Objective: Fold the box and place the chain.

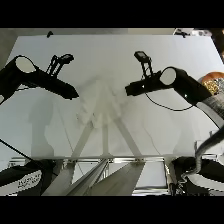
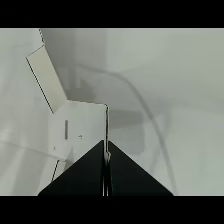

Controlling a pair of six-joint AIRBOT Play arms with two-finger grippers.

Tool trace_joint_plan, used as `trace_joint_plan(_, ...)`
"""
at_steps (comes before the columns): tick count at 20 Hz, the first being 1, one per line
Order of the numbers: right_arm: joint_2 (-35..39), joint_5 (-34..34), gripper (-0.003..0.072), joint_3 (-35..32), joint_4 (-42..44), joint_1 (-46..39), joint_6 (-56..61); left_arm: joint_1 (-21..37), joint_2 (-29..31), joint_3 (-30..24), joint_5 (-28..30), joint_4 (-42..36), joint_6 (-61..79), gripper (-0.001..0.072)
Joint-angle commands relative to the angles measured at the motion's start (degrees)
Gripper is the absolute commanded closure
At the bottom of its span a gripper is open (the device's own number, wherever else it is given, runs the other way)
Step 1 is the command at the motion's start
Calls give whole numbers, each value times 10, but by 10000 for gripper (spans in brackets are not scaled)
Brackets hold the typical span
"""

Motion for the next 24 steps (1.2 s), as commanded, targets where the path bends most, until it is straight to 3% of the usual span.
trace_joint_plan(1, 7, 7, 677, -42, -102, 5, 54, 0, 0, 0, 1, 0, 1, 692)
trace_joint_plan(7, 30, -31, 677, -63, -206, 5, 131, 0, 0, 0, 0, 0, 0, 692)
trace_joint_plan(14, 32, -294, 678, -99, -188, 4, 282, 0, 0, 0, 5, -81, 1, 692)
trace_joint_plan(17, 33, -261, 677, -106, -241, 4, 273, 0, 0, 0, 15, -108, 7, 692)
trace_joint_plan(21, 41, -276, 677, -161, -284, 8, 273, 0, 0, 0, 18, -108, 36, 686)
trace_joint_plan(24, 54, -298, 677, -198, -284, 8, 273, 0, 0, 0, 18, -108, 54, 495)
